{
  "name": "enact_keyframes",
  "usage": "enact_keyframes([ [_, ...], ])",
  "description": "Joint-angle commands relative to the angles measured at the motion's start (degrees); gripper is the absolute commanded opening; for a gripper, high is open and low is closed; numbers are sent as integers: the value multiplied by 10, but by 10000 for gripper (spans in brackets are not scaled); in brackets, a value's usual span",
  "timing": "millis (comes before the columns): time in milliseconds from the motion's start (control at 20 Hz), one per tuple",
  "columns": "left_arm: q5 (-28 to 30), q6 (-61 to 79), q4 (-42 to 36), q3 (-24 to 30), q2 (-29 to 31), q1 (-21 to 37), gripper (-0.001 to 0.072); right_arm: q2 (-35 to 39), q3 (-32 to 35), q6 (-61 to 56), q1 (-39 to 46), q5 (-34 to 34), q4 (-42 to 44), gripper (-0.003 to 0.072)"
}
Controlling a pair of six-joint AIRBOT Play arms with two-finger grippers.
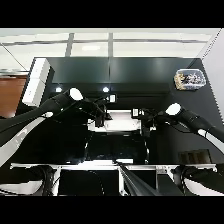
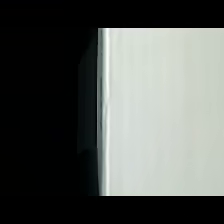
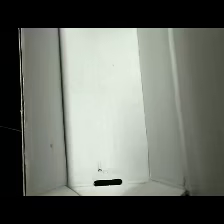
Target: Fold the box and place the chain.
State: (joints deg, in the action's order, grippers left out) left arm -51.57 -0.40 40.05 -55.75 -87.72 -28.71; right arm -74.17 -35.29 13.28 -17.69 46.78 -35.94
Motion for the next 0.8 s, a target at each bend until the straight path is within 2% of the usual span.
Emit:
enact_keyframes([
  [0, 4, 1, 2, 0, -5, 0, 25, 0, 0, 3, -3, 3, 10, 703],
  [750, 5, 1, 5, 0, -15, 0, 25, -6, 0, -12, -3, -10, -11, 703],
])
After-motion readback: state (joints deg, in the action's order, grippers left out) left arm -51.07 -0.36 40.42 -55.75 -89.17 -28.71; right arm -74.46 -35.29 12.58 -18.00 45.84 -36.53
